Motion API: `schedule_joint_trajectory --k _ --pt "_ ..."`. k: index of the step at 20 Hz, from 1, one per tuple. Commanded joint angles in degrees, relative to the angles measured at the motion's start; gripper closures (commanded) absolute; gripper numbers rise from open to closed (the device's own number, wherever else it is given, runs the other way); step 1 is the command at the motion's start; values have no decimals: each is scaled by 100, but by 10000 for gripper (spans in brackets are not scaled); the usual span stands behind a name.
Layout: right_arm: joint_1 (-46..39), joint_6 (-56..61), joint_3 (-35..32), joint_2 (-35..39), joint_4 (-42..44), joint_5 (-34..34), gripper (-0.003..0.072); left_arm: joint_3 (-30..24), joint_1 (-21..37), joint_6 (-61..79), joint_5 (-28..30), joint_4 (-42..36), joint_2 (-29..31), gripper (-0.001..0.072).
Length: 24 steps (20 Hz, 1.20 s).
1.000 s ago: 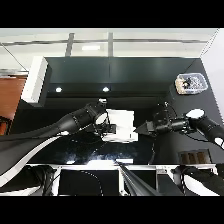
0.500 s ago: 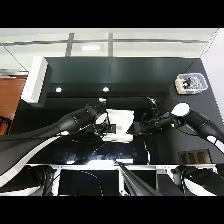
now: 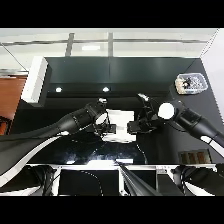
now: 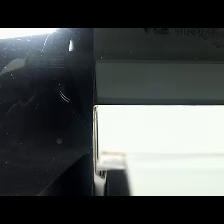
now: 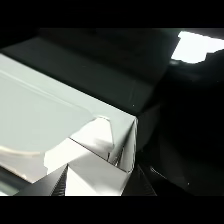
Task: Fold the box and place the chain.
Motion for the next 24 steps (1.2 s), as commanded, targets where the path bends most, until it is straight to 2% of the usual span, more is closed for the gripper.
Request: schedule_joint_trajectory --k 1,2,6,16,24 --pt "560 960 282 -240 -719 7 260 -2 2 -4 9 2 2 685" --pt "678 1082 356 -328 -824 -13 303 -2 4 -4 9 2 2 685" --pt "850 1790 479 -444 -1287 -76 303 -2 4 -4 11 2 2 685" --pt "911 2557 479 -713 -1497 385 303 -2 4 -4 9 2 2 685" --pt "984 2750 479 -815 -1554 116 304 -2 2 -4 7 0 2 685"
